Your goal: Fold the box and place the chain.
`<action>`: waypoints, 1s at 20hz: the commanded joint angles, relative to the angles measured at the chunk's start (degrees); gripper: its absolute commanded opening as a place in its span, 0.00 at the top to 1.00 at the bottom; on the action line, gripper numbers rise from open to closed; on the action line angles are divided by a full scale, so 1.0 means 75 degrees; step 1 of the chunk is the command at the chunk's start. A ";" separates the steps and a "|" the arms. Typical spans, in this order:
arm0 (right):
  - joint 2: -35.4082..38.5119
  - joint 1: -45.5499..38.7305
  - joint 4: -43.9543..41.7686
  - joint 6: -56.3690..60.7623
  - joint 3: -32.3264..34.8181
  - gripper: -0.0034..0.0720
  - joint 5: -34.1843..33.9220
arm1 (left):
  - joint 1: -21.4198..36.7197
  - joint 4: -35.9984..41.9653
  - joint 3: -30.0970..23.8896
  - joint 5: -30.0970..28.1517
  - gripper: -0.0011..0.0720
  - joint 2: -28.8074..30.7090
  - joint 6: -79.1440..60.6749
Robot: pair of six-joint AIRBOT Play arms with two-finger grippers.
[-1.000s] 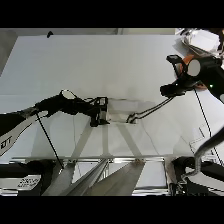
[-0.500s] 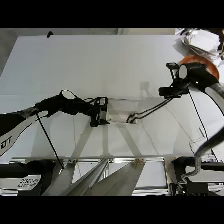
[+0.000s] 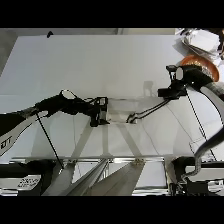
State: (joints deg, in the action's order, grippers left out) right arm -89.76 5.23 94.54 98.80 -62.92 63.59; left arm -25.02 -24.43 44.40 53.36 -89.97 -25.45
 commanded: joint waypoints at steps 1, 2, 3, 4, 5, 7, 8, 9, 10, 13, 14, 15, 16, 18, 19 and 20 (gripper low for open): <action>-0.0070 0.0000 -0.0012 0.0117 -0.0006 0.66 -0.0020 | -0.0003 -0.0003 0.0000 0.0000 0.61 0.0009 0.0000; -0.0070 0.0000 -0.0009 0.0169 -0.0006 0.66 -0.0050 | -0.0003 -0.0003 0.0000 0.0000 0.61 0.0006 0.0000; -0.0079 0.0000 -0.0012 0.0187 -0.0006 0.67 -0.0061 | -0.0003 -0.0003 0.0000 0.0000 0.61 0.0009 0.0000; -0.0099 0.0000 -0.0015 0.0198 -0.0003 0.74 -0.0058 | -0.0003 0.0000 0.0000 0.0000 0.61 0.0006 0.0000; -0.0117 0.0000 -0.0044 0.0198 0.0000 0.75 -0.0058 | -0.0003 -0.0003 0.0000 0.0000 0.61 0.0009 0.0000; -0.0131 0.0000 -0.0058 0.0201 0.0012 0.75 -0.0061 | -0.0003 -0.0003 0.0000 0.0000 0.61 0.0006 0.0000; -0.0131 0.0000 -0.0058 0.0198 0.0012 0.80 -0.0073 | -0.0003 -0.0003 0.0000 0.0000 0.61 0.0009 0.0000; -0.0131 0.0000 -0.0061 0.0198 0.0015 0.90 -0.0090 | -0.0003 -0.0003 0.0000 0.0000 0.61 0.0009 0.0000; -0.0131 0.0000 -0.0070 0.0198 0.0015 0.91 -0.0117 | -0.0003 -0.0003 0.0000 0.0000 0.61 0.0009 0.0000; -0.0111 0.0000 -0.0070 0.0157 0.0015 0.93 -0.0102 | -0.0003 -0.0003 0.0000 0.0000 0.61 0.0006 0.0000; -0.0041 0.0000 -0.0073 0.0087 0.0015 0.93 -0.0047 | -0.0003 -0.0003 0.0000 0.0000 0.61 0.0006 0.0000; 0.0096 0.0009 -0.0082 -0.0052 0.0015 0.93 -0.0006 | -0.0003 -0.0003 0.0000 0.0000 0.61 0.0006 0.0000; 0.0318 0.0009 -0.0093 -0.0166 0.0012 0.93 0.0000 | -0.0003 -0.0003 0.0000 0.0000 0.61 0.0006 0.0000; 0.0947 0.0009 -0.0099 -0.0280 0.0012 0.93 -0.0015 | -0.0003 -0.0003 0.0000 0.0000 0.61 0.0006 0.0000; 0.1309 0.0009 -0.0169 -0.0425 0.0012 0.93 -0.0017 | -0.0003 -0.0003 0.0000 0.0000 0.61 0.0006 0.0000; 0.1725 0.0009 -0.0297 -0.0586 0.0012 0.93 0.0006 | -0.0003 0.0000 0.0000 0.0000 0.61 0.0006 0.0000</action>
